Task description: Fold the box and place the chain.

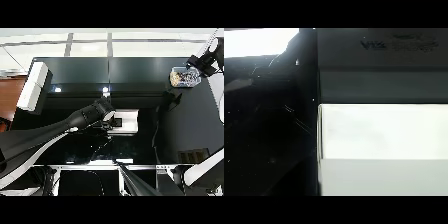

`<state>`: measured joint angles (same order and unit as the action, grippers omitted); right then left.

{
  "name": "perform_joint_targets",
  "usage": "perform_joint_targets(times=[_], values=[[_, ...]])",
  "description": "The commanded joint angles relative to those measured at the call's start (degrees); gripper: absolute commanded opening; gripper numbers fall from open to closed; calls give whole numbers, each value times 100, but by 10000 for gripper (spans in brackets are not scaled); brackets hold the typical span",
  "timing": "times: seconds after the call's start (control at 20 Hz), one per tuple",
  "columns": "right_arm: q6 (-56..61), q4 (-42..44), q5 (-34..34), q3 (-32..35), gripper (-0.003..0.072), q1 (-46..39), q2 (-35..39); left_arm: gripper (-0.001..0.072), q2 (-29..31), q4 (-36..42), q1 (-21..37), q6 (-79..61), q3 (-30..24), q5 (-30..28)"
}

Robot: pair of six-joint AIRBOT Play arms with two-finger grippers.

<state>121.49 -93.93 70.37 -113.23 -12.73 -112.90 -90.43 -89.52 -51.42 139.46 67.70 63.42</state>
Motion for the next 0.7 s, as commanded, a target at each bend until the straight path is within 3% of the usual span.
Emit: perform_joint_targets(times=[0.0, 0.4, 0.65], values=[[461, 68, 223, -470, 686, -94, -540, 27, -2, 0, 4, 0, 4, -13], [562, 72, -247, -466, 685, -138, -831, 27, -2, 20, 4, 2, 4, -15], [57, 131, 48, -452, 395, -179, -844, 27, -2, 22, 4, 2, 4, -39]])
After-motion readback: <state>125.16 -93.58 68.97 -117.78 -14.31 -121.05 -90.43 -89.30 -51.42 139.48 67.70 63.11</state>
